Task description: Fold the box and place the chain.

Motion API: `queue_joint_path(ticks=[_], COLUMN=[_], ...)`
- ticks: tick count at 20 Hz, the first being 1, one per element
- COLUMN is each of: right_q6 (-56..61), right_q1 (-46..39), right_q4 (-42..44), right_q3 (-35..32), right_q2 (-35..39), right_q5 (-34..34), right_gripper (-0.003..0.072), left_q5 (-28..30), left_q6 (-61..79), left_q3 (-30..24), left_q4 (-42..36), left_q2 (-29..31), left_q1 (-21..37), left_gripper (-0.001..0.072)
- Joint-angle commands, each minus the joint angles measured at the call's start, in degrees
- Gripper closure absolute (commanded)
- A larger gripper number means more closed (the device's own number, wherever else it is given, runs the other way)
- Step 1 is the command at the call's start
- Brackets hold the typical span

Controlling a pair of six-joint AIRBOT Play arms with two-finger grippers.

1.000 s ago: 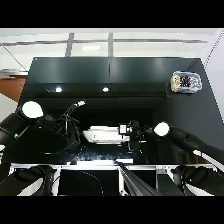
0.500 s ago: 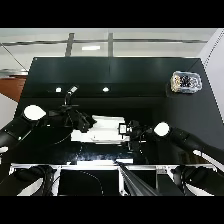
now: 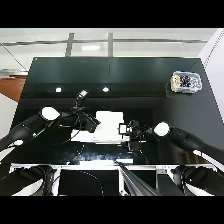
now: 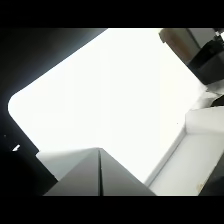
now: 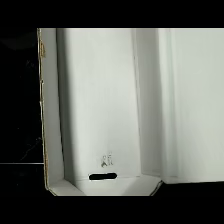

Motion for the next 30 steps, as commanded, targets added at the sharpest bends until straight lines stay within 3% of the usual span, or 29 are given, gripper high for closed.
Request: queue_joint_path(ticks=[1, 5, 6, 7, 8, 13, 18, 24, 30], right_q6=[0.0, 0.0, 0.0, 0.0, 0.0, 0.0, 0.0, 0.0, 0.0], right_q1=[0.0, 0.0, 0.0, 0.0, 0.0, 0.0, 0.0, 0.4, 0.4], right_q4=[0.0, 0.0, 0.0, 0.0, 0.0, 0.0, -0.4, -0.8, -0.8], right_q3=[0.0, 0.0, 0.0, 0.0, 0.0, 0.0, 0.0, 0.0, 0.0], right_q2=[0.0, 0.0, 0.0, 0.0, 0.0, 0.0, 0.0, 0.0, 0.0], right_q5=[0.0, 0.0, 0.0, 0.0, 0.0, 0.0, 0.2, 0.4, 0.4], right_gripper=[0.0217, 0.0217, 0.0217, 0.0217, 0.0217, 0.0217, 0.0218, 0.0218, 0.0218], left_q5=[0.7, -0.2, -0.5, -0.5, -0.8, -7.0, -20.5, -21.7, -18.5], left_q6=[0.3, 0.2, 0.2, 0.1, -0.1, -0.1, 1.5, 13.8, 16.8], left_q3=[0.0, 1.1, 1.6, 2.1, 2.5, 3.8, 3.5, -0.1, -1.5], left_q4=[0.2, 4.6, 5.9, 7.7, 9.8, 24.6, 35.8, 32.9, 31.7], left_q2=[-1.0, 0.0, 0.9, 1.9, 3.1, 10.0, 11.3, 11.3, 11.3], left_q1=[-0.5, 0.6, 1.2, 1.9, 2.6, 7.3, 9.8, 9.1, 4.3], left_gripper=[0.0679, 0.0653, 0.0484, 0.0191, -0.0006, -0.0002, 0.001, 0.001, 0.001])
